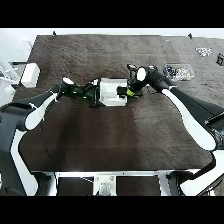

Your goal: Fold the box and place the chain.

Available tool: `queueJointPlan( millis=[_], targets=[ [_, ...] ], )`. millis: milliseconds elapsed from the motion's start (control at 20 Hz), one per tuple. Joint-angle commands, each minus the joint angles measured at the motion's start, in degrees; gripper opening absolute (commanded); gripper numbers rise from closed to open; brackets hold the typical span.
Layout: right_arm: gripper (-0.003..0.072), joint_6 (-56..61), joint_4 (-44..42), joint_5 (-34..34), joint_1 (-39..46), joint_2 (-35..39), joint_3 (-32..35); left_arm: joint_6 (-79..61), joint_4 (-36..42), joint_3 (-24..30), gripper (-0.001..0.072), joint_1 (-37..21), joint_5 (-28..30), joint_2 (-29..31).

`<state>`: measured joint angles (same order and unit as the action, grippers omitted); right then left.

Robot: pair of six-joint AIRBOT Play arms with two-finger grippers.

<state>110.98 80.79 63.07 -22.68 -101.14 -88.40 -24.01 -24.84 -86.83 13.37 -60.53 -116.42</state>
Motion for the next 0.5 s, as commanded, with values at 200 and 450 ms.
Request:
queueJointPlan(
  millis=[200,450],
  targets=[
    [0.0474,7.17,6.56,-0.44,-1.99,-1.66,-1.25,0.02,-0.02,0.02,0.0365,-0.04,-0.02,0.02],
    [0.0444,9.88,10.82,2.29,-2.16,-2.27,-1.7,0.04,-0.02,0.02,0.0366,-0.04,-0.04,0.02]
  ],
)
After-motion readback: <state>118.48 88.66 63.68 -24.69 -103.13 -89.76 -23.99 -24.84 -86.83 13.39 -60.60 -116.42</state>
